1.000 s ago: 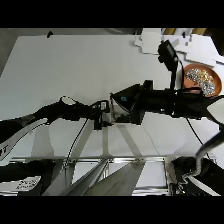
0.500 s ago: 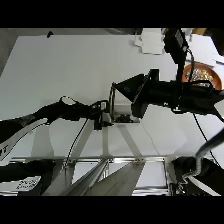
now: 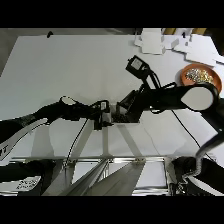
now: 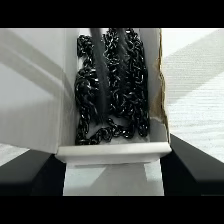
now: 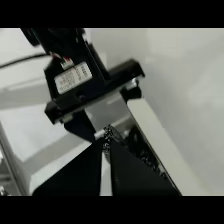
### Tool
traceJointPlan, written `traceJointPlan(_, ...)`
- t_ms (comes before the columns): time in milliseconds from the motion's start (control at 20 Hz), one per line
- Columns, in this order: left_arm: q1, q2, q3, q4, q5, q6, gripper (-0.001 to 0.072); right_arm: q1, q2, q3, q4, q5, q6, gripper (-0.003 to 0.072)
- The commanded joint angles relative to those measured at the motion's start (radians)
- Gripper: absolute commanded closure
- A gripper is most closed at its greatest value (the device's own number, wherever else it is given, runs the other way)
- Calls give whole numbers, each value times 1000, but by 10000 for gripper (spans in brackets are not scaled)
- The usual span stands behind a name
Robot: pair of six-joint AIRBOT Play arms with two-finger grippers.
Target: Fold the box and place the chain.
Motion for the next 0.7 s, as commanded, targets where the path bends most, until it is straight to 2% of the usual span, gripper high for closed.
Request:
traceJointPlan(0, -1, 1, 0, 0, 0, 0, 367, 0, -84, 3, -19, 70, 1, 454)
traceJointPlan(50, -1, 1, 0, 0, 0, 0, 367, 0, -100, 17, -34, 94, 1, 414)
traceJointPlan(250, -1, 1, 0, 0, 0, 0, 367, -67, -192, 212, -70, 230, -31, 418)
traceJointPlan(300, -1, 1, 0, 0, 0, 0, 367, -93, -221, 260, -70, 235, -49, 468)
traceJointPlan(400, -1, 1, 0, 0, 0, 0, 367, -133, -273, 294, -70, 220, -109, 635)
traceJointPlan(450, -1, 1, 0, 0, 0, 0, 367, -147, -303, 293, -71, 223, -141, 657)
traceJointPlan(650, -1, 1, 0, 0, 0, 0, 367, -151, -407, 278, -59, 251, -219, 657)
